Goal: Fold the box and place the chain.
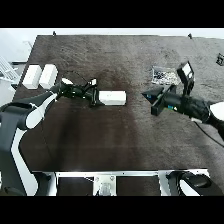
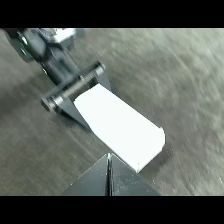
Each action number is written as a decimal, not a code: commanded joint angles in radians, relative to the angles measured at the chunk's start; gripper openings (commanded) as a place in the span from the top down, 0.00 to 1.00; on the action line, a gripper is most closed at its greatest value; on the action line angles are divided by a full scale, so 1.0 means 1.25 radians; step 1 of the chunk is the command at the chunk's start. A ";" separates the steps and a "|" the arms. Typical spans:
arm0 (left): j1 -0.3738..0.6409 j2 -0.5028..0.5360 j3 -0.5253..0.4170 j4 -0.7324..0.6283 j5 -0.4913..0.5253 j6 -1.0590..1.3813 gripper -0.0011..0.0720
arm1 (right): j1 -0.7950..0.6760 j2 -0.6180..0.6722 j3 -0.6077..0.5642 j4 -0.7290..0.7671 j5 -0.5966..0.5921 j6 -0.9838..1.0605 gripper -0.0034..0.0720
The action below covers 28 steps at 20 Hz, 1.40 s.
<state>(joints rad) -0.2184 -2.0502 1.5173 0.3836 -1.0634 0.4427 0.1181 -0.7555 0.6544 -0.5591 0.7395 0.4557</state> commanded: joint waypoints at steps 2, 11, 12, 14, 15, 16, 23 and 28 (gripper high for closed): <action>0.001 0.001 0.000 -0.009 0.020 0.000 0.19 | 0.000 0.053 -0.069 -0.005 -0.041 0.052 0.94; 0.001 0.001 0.000 -0.012 0.024 -0.004 0.19 | 0.001 0.053 -0.069 -0.005 -0.038 0.073 0.94; 0.001 0.001 0.000 -0.012 0.024 -0.018 0.19 | 0.001 0.053 -0.069 -0.005 -0.035 0.073 0.94; 0.002 0.009 0.001 -0.036 0.010 -0.037 0.88 | 0.001 0.053 -0.070 -0.006 -0.027 0.073 0.94; 0.006 0.024 0.000 -0.039 0.002 -0.045 0.96 | 0.001 0.053 -0.070 -0.006 -0.023 0.073 0.94; 0.010 0.046 0.001 -0.039 -0.001 -0.083 0.96 | 0.001 0.053 -0.070 -0.006 -0.023 0.073 0.94; 0.142 0.309 -0.056 0.020 0.231 -0.425 0.97 | 0.001 0.053 -0.071 -0.006 -0.023 0.072 0.94; 0.274 0.443 -0.225 0.044 0.582 -0.618 0.96 | 0.001 0.053 -0.071 -0.006 -0.023 0.072 0.94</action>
<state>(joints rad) 0.0429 -1.5806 1.3350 0.4164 -0.5945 -0.1596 0.1181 -0.6895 0.5663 -0.5667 0.7105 0.5465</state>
